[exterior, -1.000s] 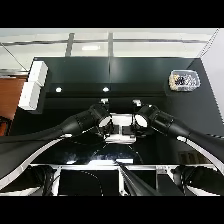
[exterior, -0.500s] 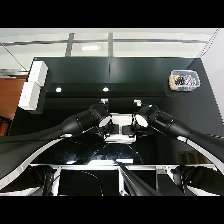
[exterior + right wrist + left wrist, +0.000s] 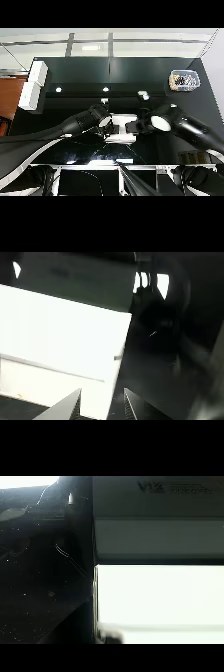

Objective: Fold the box and place the chain.

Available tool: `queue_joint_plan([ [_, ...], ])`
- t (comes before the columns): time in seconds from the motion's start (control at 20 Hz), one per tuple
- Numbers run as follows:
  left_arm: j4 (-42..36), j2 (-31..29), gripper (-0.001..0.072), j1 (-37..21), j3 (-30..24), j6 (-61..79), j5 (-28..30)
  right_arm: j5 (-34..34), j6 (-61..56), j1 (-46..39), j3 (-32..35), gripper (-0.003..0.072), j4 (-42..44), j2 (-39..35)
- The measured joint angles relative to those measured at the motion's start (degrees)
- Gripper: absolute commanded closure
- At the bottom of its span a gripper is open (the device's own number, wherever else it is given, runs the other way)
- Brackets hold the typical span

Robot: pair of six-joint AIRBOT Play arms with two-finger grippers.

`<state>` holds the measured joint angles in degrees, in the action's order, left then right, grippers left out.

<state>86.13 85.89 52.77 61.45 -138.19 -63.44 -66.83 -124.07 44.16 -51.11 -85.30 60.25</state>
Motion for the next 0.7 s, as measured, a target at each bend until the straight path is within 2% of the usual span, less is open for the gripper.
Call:
queue_joint_plan([
  [0.25, 0.0, 0.0, 0.0682, 0.0, 0.0, 0.0, 0.1, -3.6, 3.2, -7.7, 0.1, 0.036, -23.3, -9.1],
  [0.4, 0.0, 0.0, 0.0681, 0.0, 0.0, 0.0, 0.2, 3.5, 3.9, -18.7, 0.8, 0.0358, -32.0, -10.2],
  [0.45, 0.0, 0.0, 0.0681, 0.0, 0.0, 0.0, 0.2, 7.7, 3.6, -23.3, 0.9, 0.0203, -33.3, -9.8],
  [0.5, 0.0, 0.0, 0.0682, 0.0, 0.0, 0.0, 0.2, 12.1, 2.4, -28.1, 1.0, -0.0034, -33.7, -8.8],
  [0.6, 0.2, 0.0, 0.0682, -0.1, 0.0, 0.0, 0.2, 19.5, 0.9, -37.0, 0.5, -0.0034, -31.0, -5.4],
  [0.7, 0.3, 0.0, 0.0682, -0.1, 0.0, 0.0, 0.2, 26.1, 1.8, -44.0, -1.1, -0.0034, -23.0, -0.7],
])
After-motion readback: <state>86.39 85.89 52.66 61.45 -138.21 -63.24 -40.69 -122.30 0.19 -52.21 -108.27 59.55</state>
